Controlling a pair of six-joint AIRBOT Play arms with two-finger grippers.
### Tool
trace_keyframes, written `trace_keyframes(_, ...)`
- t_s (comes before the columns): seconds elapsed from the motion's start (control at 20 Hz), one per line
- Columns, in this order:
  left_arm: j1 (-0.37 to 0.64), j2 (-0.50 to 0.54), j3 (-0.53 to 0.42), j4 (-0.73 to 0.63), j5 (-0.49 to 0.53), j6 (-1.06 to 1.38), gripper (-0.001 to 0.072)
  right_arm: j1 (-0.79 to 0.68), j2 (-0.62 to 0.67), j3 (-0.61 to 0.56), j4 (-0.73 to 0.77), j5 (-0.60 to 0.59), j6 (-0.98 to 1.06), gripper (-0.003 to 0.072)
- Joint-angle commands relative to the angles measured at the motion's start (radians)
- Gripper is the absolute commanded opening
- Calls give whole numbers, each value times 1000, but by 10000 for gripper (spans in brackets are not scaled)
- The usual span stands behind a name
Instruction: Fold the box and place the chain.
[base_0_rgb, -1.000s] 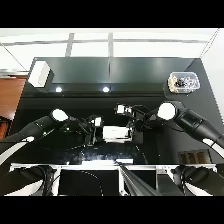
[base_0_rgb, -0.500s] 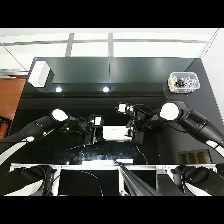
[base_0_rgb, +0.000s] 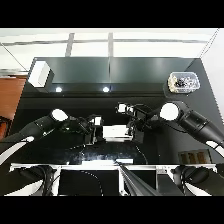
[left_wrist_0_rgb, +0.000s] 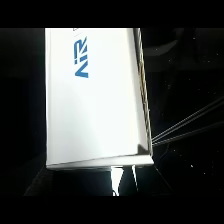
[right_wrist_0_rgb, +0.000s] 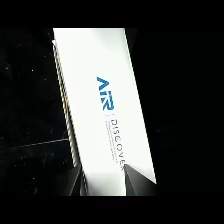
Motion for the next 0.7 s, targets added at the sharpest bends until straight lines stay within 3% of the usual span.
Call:
trace_keyframes(0.0, 0, -1, 0, 1, -2, 1, 468, 1, 0, 0, -3, -31, 0, 299)
trace_keyframes(0.65, 0, -1, 0, 1, -2, 1, 468, 1, -17, 0, -3, 17, 3, 300)
